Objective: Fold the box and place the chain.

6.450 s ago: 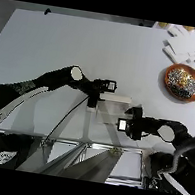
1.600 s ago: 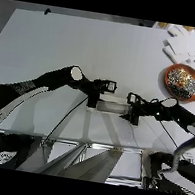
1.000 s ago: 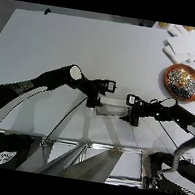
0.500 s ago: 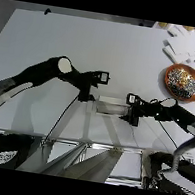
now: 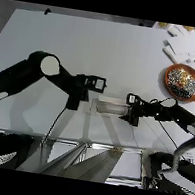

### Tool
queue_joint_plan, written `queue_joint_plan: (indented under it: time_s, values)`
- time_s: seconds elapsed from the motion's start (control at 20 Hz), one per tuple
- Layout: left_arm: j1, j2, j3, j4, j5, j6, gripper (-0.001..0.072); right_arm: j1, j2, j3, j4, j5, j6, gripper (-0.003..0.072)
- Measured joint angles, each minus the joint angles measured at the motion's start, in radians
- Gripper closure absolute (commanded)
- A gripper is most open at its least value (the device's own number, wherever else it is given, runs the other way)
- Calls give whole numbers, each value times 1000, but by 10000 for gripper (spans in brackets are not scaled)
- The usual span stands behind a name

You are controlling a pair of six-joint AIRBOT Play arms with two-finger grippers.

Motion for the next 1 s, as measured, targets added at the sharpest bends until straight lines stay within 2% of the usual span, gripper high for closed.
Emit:
queue_joint_plan:
  time_s: [0.15,0.35,0.55,0.65,0.8,1.0]
  values:
    - [-82,-19,0,-37,93,-3,702,0,0,0,0,0,0,431]
    - [-143,-81,0,-68,294,-7,702,0,0,0,-1,0,0,431]
    - [-133,-150,0,-119,506,-7,704,0,0,0,0,0,0,431]
    - [-109,-191,0,-169,580,-7,704,0,0,0,0,0,-1,431]
    - [-77,-253,0,-224,617,-8,703,0,0,0,0,2,-1,431]
    - [-59,-287,0,-248,592,-8,706,0,0,0,0,2,-1,431]
